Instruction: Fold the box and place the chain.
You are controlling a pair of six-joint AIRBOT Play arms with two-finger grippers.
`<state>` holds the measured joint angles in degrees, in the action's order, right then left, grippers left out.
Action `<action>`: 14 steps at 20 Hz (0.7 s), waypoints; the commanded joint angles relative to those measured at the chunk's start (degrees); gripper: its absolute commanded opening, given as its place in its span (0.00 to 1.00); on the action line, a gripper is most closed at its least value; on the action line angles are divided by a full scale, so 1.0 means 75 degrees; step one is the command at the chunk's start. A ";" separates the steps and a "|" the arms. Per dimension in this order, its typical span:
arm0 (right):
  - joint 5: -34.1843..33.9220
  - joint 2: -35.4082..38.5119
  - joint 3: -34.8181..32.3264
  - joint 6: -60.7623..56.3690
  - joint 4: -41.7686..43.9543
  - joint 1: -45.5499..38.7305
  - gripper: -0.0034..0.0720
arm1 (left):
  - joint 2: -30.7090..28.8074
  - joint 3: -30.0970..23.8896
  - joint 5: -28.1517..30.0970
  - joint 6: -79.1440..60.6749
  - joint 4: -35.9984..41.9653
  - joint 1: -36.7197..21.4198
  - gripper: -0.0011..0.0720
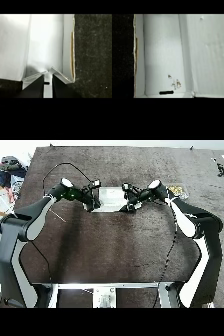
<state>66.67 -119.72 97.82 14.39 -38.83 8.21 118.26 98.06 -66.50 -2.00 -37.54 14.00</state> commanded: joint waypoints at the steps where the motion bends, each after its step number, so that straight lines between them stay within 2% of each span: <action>1: 0.0000 -0.0006 0.0003 -0.0003 0.0003 0.0006 0.66 | 0.0020 -0.0020 -0.0026 -0.0169 0.0382 0.0003 0.17; 10: -0.0003 -0.0006 0.0003 -0.0003 0.0003 0.0006 0.66 | 0.0224 -0.0020 -0.0210 -0.0629 0.0554 0.0003 0.17; 11: 0.0000 -0.0006 0.0003 -0.0003 0.0006 0.0006 0.66 | 0.0233 -0.0020 -0.0210 -0.0629 0.0557 0.0003 0.27; 14: 0.0000 -0.0006 0.0003 -0.0003 0.0003 0.0006 0.66 | 0.0233 -0.0020 -0.0207 -0.0632 0.0752 0.0000 0.28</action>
<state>66.72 -119.72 97.82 14.44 -38.83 8.21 119.81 97.93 -67.83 -6.24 -33.23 13.98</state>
